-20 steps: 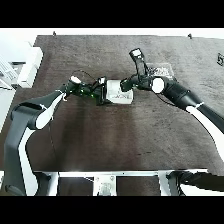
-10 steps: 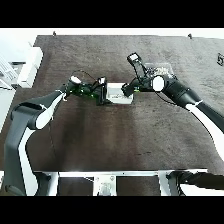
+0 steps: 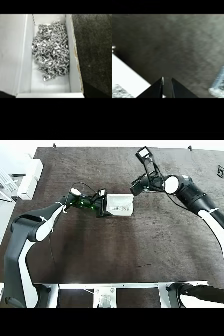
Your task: Fold the box and place the chain.
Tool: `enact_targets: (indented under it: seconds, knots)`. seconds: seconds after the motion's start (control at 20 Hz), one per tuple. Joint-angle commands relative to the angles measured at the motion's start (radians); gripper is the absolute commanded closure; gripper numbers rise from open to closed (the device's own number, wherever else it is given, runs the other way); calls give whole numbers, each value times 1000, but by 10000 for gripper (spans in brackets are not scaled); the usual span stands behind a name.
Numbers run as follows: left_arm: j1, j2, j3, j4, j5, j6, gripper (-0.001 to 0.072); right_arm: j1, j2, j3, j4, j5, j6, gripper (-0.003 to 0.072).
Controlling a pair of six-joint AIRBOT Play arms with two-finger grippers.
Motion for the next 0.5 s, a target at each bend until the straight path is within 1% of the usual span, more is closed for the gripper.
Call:
enact_targets:
  seconds: [0.0, 0.05, 0.1, 0.2, 0.25, 0.3, 0.4, 0.45]
  knots:
    - [1, 0, 0, 0, 0, 0, 231, -85, -18, 11, 195, 4, -237, 555]
    - [1, 0, 1, 0, 0, 0, 231, -124, -29, 11, 344, 33, -355, 555]
    - [1, 0, 1, 0, 0, 0, 231, -170, -43, 12, 526, 85, -492, 556]
    - [1, 0, 1, 0, 0, 0, 231, -260, -87, 12, 820, 217, -715, 564]
    - [1, 0, 1, 0, 0, 0, 231, -298, -117, 14, 901, 274, -772, 574]
    - [1, 0, 1, 0, 0, 0, 231, -320, -149, 21, 936, 319, -797, 574]
    - [1, 0, 1, 0, 0, 0, 230, -329, -216, 46, 945, 405, -826, 574]
    - [1, 0, 1, 0, 0, 0, 231, -320, -245, 55, 945, 413, -827, 573]
